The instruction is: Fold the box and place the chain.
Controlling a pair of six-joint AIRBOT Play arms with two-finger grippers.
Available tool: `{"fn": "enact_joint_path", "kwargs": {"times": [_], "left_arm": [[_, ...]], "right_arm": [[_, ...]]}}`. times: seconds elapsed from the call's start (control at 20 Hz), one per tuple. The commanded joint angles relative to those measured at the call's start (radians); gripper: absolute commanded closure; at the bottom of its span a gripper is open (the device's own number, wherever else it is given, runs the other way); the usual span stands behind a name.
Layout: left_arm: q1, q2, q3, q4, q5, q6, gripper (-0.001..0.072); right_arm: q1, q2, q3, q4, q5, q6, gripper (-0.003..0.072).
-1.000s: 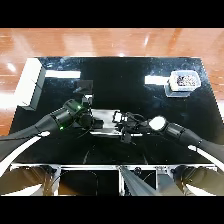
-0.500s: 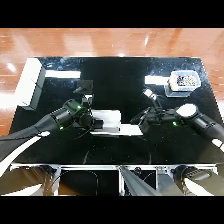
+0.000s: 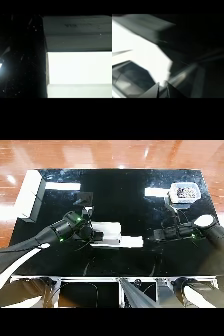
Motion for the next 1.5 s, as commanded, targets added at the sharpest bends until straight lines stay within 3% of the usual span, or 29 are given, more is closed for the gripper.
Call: {"fn": "enact_joint_path", "kwargs": {"times": [0.0,0.4,0.65,0.7,0.75,0.9,0.95,1.0,1.3,1.45], "left_arm": [[0.000,-0.001,0.001,-0.003,-0.001,-0.008,0.0688],[-0.001,-0.001,0.001,-0.003,0.021,-0.019,0.0688],[-0.001,-0.001,0.001,-0.004,0.021,-0.019,0.0687],[-0.001,-0.001,0.001,-0.004,0.020,-0.019,0.0687],[-0.001,-0.001,0.001,-0.004,0.020,-0.019,0.0687],[-0.001,-0.001,0.001,-0.004,0.020,-0.019,0.0687],[-0.001,-0.001,0.001,-0.004,0.020,-0.019,0.0687],[-0.001,-0.001,0.001,-0.004,0.020,-0.019,0.0687],[-0.001,-0.001,0.001,-0.004,0.020,-0.019,0.0687],[-0.001,-0.001,0.001,-0.004,0.024,-0.018,0.0687]], "right_arm": [[-0.037,0.000,-0.092,-0.068,-0.100,0.211,0.0556],[0.323,-0.024,-0.126,0.274,-0.457,0.210,0.0555],[0.420,-0.061,-0.048,0.274,-0.447,0.198,0.0519],[0.429,-0.061,-0.032,0.274,-0.444,0.198,0.0341],[0.431,-0.061,-0.018,0.274,-0.434,0.197,0.0282],[0.431,-0.061,0.019,0.276,-0.394,0.184,0.0281],[0.431,-0.061,0.028,0.276,-0.387,0.183,0.0251],[0.431,-0.062,0.037,0.276,-0.378,0.181,0.0174],[0.494,-0.063,0.117,0.277,-0.319,0.177,0.0179],[0.576,-0.094,0.190,0.145,-0.342,0.337,0.0179]]}}
